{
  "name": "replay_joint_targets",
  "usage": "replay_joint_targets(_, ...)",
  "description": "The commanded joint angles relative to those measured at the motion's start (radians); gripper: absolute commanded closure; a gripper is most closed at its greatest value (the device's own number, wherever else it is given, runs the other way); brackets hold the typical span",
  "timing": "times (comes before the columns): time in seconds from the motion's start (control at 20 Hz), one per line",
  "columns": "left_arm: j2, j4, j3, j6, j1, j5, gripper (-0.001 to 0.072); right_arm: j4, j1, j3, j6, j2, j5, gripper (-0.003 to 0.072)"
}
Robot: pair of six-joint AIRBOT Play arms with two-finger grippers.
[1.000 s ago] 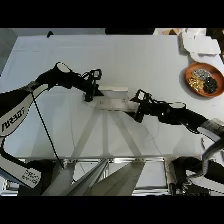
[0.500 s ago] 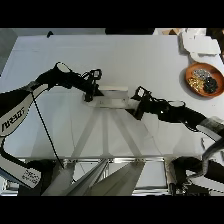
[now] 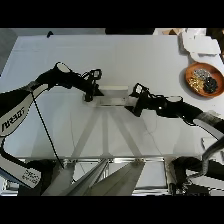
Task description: Fold the box and place the chain.
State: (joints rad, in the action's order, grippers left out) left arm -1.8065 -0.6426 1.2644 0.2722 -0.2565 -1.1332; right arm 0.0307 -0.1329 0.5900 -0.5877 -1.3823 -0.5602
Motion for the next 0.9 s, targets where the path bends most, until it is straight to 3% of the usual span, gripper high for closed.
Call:
replay_joint_targets(0.0, -0.001, -0.001, 0.000, 0.000, -0.001, 0.000, 0.0695, 0.030, 0.011, 0.013, 0.010, -0.004, -0.016, -0.0003)
replay_joint_targets(0.35, -0.001, -0.001, 0.000, 0.000, -0.001, 0.000, 0.0695, 0.046, 0.053, 0.055, -0.022, -0.019, -0.109, -0.0003)
replay_joint_targets(0.6, -0.001, -0.001, 0.000, 0.000, -0.001, 0.000, 0.0695, 0.114, 0.053, 0.099, -0.023, -0.069, -0.113, -0.0003)
replay_joint_targets(0.85, -0.001, -0.001, 0.000, 0.000, -0.001, 0.000, 0.0695, 0.131, 0.053, 0.150, -0.068, -0.123, -0.204, -0.0003)
